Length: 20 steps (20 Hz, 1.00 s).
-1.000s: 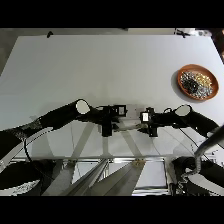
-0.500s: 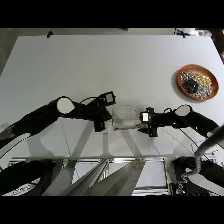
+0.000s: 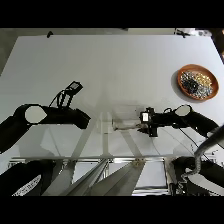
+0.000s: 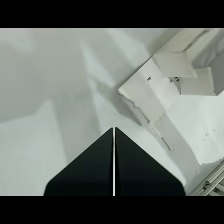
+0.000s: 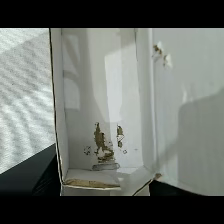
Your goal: Fold the box and place the chain.
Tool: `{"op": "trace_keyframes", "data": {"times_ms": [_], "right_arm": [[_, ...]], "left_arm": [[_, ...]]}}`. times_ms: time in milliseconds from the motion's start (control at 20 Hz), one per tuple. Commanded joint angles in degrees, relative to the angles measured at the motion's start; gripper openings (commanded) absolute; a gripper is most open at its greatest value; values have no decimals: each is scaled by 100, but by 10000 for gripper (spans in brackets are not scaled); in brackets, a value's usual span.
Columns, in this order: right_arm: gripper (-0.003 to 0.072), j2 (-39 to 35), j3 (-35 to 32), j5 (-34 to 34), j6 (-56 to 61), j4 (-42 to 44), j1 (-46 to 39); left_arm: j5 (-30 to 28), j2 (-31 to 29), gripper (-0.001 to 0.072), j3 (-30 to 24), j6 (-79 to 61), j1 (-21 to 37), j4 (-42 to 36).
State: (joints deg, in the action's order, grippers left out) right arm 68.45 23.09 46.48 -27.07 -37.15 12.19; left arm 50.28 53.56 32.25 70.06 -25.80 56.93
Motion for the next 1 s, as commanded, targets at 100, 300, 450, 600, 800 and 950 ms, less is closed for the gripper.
{"op": "trace_keyframes", "data": {"times_ms": [100, 300, 450, 600, 800, 950], "right_arm": [[401, -4, 4, 2, 2, 0, 2], [401, -4, 4, 2, 2, 0, 2], [401, -4, 4, 2, 2, 0, 2], [401, -4, 4, 2, 2, 0, 2], [401, -4, 4, 2, 2, 0, 2], [401, -4, 4, 2, 2, 0, 2]], "left_arm": [[55, 874, 6, -35, 743, -87, -271], [-236, 1268, 6, -33, 468, -398, -785], [-308, 1502, 5, -33, 476, -472, -918], [-382, 1615, 5, -33, 472, -544, -949], [-472, 1727, 6, -33, 442, -767, -1008], [-544, 1810, 6, -33, 444, -868, -997]]}}
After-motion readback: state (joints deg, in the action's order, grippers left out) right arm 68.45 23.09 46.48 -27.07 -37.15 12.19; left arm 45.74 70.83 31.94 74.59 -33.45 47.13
